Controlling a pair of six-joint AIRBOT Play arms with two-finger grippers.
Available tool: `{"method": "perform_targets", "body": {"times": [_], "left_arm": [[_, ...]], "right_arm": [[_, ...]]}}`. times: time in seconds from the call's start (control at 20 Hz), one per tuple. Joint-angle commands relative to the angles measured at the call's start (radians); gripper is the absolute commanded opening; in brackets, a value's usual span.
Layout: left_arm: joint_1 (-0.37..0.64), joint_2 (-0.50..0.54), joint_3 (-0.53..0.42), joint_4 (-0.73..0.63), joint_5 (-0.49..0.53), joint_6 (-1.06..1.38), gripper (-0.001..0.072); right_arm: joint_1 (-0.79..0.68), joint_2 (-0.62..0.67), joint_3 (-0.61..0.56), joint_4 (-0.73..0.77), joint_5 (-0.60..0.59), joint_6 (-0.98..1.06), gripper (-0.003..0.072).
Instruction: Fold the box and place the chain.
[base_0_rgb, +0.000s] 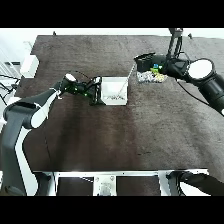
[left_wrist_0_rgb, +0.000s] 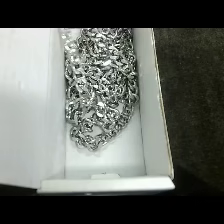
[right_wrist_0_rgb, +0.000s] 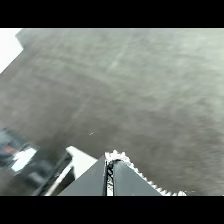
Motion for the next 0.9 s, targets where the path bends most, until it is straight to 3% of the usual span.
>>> {"method": "perform_targets", "body": {"times": [0.0,0.25,0.6,0.65,0.7,0.75,0.85], "left_arm": [[0.001,0.0,0.001,0.0,0.003,0.0,0.0419],[0.001,0.0,0.001,0.0,0.002,0.0,0.0419],[0.001,0.0,0.001,0.0,0.002,0.0,0.042],[0.001,0.0,0.001,0.0,0.002,0.0,0.0419],[0.001,0.0,0.001,0.0,0.002,0.0,0.042],[0.001,0.0,0.001,0.0,0.002,0.0,0.042],[0.001,0.0,0.001,0.0,0.002,0.0,0.042]], "right_arm": [[0.069,0.014,-0.054,-0.002,-0.032,0.011,0.0002],[0.129,-0.078,-0.154,0.018,-0.164,0.011,0.0001],[0.145,-0.28,-0.158,0.014,-0.22,0.01,0.0018],[0.137,-0.281,-0.157,0.014,-0.22,0.007,0.0222],[0.126,-0.272,-0.152,0.014,-0.22,0.007,0.0515],[0.113,-0.252,-0.146,0.014,-0.22,0.007,0.0575],[0.08,-0.182,-0.142,0.014,-0.214,0.007,0.0575]]}}
